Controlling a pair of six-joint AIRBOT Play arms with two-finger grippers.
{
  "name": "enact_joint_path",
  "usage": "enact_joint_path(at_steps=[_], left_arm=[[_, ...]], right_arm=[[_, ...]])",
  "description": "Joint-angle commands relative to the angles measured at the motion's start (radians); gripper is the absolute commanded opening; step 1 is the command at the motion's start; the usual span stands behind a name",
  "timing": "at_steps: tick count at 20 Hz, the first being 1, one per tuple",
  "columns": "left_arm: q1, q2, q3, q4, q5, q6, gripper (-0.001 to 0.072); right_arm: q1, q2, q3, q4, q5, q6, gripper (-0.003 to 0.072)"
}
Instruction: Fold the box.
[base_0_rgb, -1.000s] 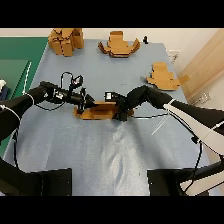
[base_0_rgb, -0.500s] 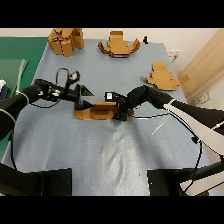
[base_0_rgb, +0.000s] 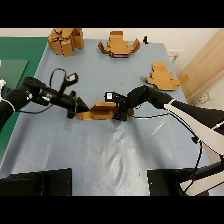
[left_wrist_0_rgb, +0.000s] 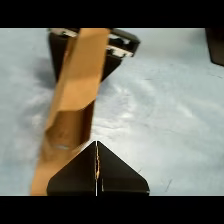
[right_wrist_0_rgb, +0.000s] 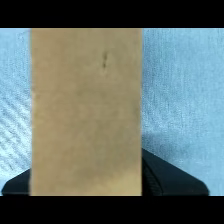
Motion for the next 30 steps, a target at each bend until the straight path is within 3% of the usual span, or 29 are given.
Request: enact_joint_path(at_steps=[1, 6, 8, 10, 12, 16, 20, 25, 30], left_arm=[[-0.153, 0.081, -0.077, 0.013, 0.161, -0.086, 0.0011], [-0.345, 0.073, -0.034, -0.089, 0.640, -0.141, 0.0011], [-0.367, 0.053, -0.008, -0.085, 0.751, -0.187, 0.0011], [-0.371, 0.016, 0.031, -0.062, 0.796, -0.187, 0.0011], [-0.370, -0.043, 0.083, 0.000, 0.792, -0.223, 0.0011], [-0.370, -0.175, 0.208, 0.262, 0.700, -0.406, 0.0011], [-0.370, -0.220, 0.270, 0.442, 0.680, -0.456, 0.0011], [-0.370, -0.247, 0.271, 0.469, 0.624, -0.451, 0.0012], [-0.370, -0.281, 0.272, 0.469, 0.495, -0.330, 0.0012]], right_arm=[[-0.001, -0.001, 0.001, 0.000, 0.001, 0.000, 0.0075], [-0.001, -0.001, 0.001, 0.000, 0.000, 0.001, 0.0074], [0.000, -0.001, 0.001, 0.000, -0.003, 0.001, 0.0074], [0.000, -0.001, 0.001, 0.000, -0.009, 0.001, 0.0073], [0.000, -0.001, 0.001, 0.000, -0.010, 0.001, 0.0036], [0.000, -0.001, 0.001, 0.000, -0.010, 0.001, 0.0034], [0.000, -0.001, 0.001, 0.000, -0.010, 0.001, 0.0034], [0.000, -0.001, 0.001, 0.000, -0.010, 0.000, 0.0034], [0.000, -0.001, 0.001, 0.000, -0.010, 0.000, 0.0034]])
